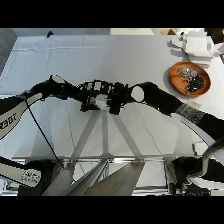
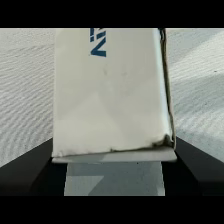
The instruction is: Fold the box and place the chain.
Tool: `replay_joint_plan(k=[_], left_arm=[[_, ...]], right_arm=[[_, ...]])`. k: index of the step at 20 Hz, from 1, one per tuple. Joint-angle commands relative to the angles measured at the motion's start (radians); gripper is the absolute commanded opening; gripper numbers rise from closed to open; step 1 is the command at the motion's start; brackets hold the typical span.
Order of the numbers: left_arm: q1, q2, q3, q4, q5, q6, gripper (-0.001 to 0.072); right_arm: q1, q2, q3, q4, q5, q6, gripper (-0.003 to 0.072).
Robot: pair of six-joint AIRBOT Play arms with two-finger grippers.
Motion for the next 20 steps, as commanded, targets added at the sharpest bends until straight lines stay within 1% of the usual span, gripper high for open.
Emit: replay_joint_plan(k=[1,3,5,6,7,9,10,11,12,15,18,20], left_arm=[[0.0,0.0,0.0,0.0,0.001,0.0,0.0324],[0.0,0.0,-0.001,0.0,0.001,0.0,0.0324],[0.0,0.0,0.0,0.0,0.001,0.0,0.0324],[0.0,0.0,0.0,0.0,0.001,0.0,0.0324],[0.0,0.0,0.0,0.0,0.001,0.0,0.0324],[0.0,0.0,-0.001,0.0,0.001,0.0,0.0324],[0.0,0.0,0.0,0.0,0.001,0.0,0.0324],[0.0,0.0,0.0,0.0,0.001,0.0,0.0324],[0.0,0.0,0.0,0.0,0.001,0.0,0.0324],[0.0,0.0,0.0,0.0,0.001,0.0,0.0324],[0.0,0.0,0.0,0.0,0.001,0.0,0.0324],[0.0,0.0,0.0,0.0,0.001,0.0,0.0324]], right_arm=[[0.001,-0.001,-0.001,-0.061,-0.042,0.017,0.0198],[0.001,-0.002,-0.001,-0.093,-0.042,0.045,0.0197],[0.002,-0.002,-0.005,-0.094,-0.041,0.066,0.0199],[0.006,-0.002,-0.009,-0.093,-0.038,0.065,0.0208],[0.013,-0.002,-0.015,-0.093,-0.037,0.065,0.0236],[0.031,-0.002,-0.032,-0.092,-0.036,0.065,0.0239],[0.04,-0.002,-0.04,-0.092,-0.037,0.064,0.0281],[0.048,-0.002,-0.043,-0.092,-0.039,0.065,0.0376],[0.051,-0.001,-0.043,-0.093,-0.043,0.064,0.0437],[0.051,0.005,-0.043,-0.093,-0.079,0.065,0.0438],[0.051,0.042,-0.043,-0.073,-0.114,0.067,0.0437],[0.048,0.074,-0.043,-0.057,-0.135,0.161,0.0432]])
